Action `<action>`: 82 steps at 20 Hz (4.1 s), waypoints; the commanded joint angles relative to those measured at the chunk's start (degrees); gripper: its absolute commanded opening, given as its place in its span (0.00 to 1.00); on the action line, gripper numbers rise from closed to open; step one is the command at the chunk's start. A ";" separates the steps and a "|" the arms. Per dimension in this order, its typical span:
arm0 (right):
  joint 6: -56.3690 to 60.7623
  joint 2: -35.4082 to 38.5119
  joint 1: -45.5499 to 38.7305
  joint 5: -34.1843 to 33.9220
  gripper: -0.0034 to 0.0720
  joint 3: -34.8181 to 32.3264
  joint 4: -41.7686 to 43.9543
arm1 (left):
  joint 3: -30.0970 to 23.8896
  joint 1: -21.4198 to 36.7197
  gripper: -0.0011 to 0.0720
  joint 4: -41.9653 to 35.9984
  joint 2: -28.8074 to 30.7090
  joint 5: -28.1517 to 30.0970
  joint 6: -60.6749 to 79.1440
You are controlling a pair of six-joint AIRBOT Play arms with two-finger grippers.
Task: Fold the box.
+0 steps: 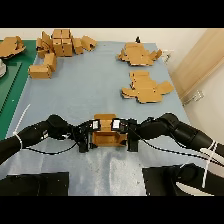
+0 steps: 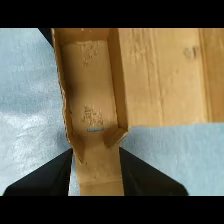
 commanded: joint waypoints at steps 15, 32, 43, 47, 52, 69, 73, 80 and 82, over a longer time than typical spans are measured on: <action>-5.35 -7.06 5.09 7.58 0.61 -0.02 6.14 | -0.02 0.00 0.60 0.00 -0.02 0.02 0.02; 46.42 9.18 -16.57 -15.19 0.04 -0.46 -9.09 | -0.02 0.00 0.60 0.00 -0.02 0.00 0.02; 48.57 1.31 -28.94 -11.23 0.04 -7.23 11.37 | -0.02 0.00 0.60 0.00 -0.02 0.00 0.02; 45.70 -3.58 -25.59 -8.70 0.04 -7.21 18.12 | -0.02 0.00 0.60 0.00 -0.02 0.00 0.02; 45.72 -5.35 -20.41 -5.14 0.04 -7.15 21.07 | -0.02 0.02 0.60 0.00 -0.02 0.00 0.02; 45.22 -3.04 -18.12 -10.64 0.37 -3.13 23.69 | -0.02 0.00 0.60 0.00 -0.02 0.00 0.00; 43.71 -3.04 -18.10 -10.86 0.37 -3.13 24.17 | -0.02 0.00 0.60 0.00 -0.02 0.00 0.02; 42.03 -3.02 -18.10 -11.06 0.37 -3.13 27.23 | -0.02 0.00 0.60 0.00 -0.02 0.00 0.02; 41.00 -3.04 -18.10 -10.99 0.37 -3.13 28.70 | -0.02 0.00 0.60 0.00 -0.02 0.00 0.02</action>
